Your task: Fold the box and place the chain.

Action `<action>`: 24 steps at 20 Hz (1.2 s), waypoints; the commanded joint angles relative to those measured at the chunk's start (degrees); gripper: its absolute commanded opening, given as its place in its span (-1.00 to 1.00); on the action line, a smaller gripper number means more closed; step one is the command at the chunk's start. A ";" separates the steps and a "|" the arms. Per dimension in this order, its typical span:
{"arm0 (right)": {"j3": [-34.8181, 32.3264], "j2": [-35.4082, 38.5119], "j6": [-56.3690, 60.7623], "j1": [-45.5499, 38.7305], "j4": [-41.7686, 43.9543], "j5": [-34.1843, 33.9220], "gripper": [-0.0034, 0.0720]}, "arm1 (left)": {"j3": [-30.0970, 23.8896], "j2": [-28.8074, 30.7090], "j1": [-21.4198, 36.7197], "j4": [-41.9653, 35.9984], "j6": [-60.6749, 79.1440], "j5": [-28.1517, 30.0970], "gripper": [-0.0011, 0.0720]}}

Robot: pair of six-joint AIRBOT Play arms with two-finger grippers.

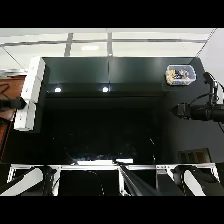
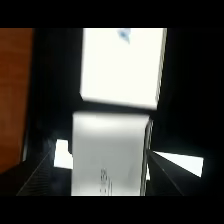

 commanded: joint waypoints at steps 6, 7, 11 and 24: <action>-0.07 -0.59 0.11 14.51 -2.64 -17.51 -0.87 | 5.75 10.36 -8.02 -23.74 -2.29 -8.04 -0.91; -0.31 -0.83 0.11 17.00 -5.14 -21.77 -0.87 | 2.29 13.00 -12.35 -23.65 -1.36 -6.12 -0.91; -4.92 -2.05 0.11 22.25 -17.11 -37.79 -0.87 | -16.83 24.24 -29.46 -16.68 -0.66 11.78 -0.91; -7.91 -2.91 0.11 21.59 -19.30 -36.52 -0.87 | -23.52 27.12 -33.40 -8.87 -0.70 12.57 -0.90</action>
